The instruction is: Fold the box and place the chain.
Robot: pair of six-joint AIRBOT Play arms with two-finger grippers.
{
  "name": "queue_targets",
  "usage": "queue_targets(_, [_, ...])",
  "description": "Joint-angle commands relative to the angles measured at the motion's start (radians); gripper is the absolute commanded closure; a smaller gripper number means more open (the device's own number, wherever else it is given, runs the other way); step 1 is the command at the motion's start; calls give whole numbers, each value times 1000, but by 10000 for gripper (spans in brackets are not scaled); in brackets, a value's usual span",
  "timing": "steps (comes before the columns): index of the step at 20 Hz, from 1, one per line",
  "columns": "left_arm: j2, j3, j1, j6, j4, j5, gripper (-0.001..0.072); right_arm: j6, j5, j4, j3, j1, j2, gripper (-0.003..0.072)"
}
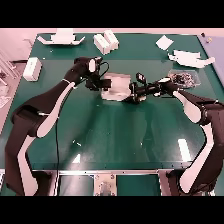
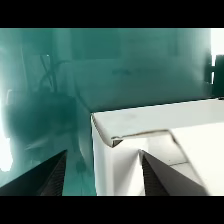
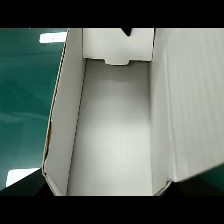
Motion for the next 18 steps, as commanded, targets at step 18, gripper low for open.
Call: queue_targets(18, [-82, 87, -45, -41, 104, -66, 176, 0, 0, 0, 0, 0, 0, 130])
